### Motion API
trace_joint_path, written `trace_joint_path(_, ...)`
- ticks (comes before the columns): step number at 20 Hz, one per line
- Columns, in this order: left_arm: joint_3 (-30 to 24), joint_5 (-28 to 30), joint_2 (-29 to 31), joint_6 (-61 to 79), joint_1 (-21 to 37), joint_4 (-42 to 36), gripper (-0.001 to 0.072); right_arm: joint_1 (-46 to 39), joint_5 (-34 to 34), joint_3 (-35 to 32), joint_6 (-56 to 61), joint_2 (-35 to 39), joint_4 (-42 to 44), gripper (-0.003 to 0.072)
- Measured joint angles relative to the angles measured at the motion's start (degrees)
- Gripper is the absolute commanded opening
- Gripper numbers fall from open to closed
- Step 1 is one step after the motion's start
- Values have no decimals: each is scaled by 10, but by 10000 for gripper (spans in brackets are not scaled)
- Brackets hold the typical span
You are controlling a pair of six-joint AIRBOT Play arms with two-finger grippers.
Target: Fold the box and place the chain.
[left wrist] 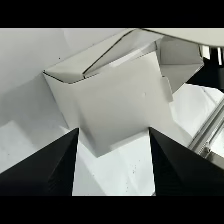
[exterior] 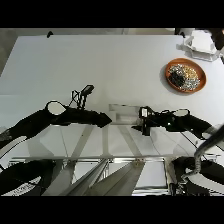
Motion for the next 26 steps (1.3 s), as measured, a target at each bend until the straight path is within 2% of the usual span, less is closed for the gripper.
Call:
trace_joint_path(9, 71, 9, -30, -152, -23, 120, 490, 0, 0, 0, 0, 0, 0, 436)
trace_joint_path(16, 129, -38, -63, -292, -47, 223, 490, 0, 0, 0, 0, 0, 0, 436)
trace_joint_path(26, 210, -86, -115, -476, -80, 327, 486, 0, 1, 0, 0, 0, 0, 436)
